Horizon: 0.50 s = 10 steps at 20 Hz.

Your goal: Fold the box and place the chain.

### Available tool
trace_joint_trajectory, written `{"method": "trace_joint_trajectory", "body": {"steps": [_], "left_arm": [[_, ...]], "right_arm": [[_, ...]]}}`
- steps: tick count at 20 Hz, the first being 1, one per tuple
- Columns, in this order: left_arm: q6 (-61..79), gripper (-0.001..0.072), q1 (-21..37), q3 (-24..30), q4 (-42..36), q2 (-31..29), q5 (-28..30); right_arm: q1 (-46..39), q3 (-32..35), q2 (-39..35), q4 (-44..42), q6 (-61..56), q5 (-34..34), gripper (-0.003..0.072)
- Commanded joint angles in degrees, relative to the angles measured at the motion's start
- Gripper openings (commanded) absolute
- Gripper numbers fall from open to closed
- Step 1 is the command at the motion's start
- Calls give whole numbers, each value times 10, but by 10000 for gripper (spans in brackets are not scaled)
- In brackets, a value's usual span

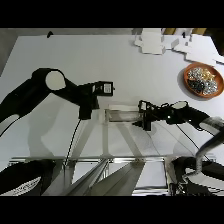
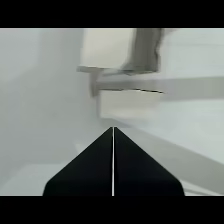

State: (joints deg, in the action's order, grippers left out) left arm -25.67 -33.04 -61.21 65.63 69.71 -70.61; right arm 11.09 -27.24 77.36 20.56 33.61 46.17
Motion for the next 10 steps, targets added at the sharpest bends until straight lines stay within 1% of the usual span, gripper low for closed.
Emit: {"method": "trace_joint_trajectory", "body": {"steps": [1,2,4,6,10], "left_arm": [[-46,3,-41,0,0,-17,-52],[-45,3,-59,0,-10,-7,-47],[-37,3,-85,0,-36,18,-7],[-27,3,-96,0,-57,43,79],[-26,5,-89,0,-153,98,285]], "right_arm": [[0,0,0,1,1,1,295],[0,0,0,1,1,1,295],[0,0,0,1,1,1,295],[0,0,0,1,1,1,295],[0,0,0,1,1,1,295]]}}
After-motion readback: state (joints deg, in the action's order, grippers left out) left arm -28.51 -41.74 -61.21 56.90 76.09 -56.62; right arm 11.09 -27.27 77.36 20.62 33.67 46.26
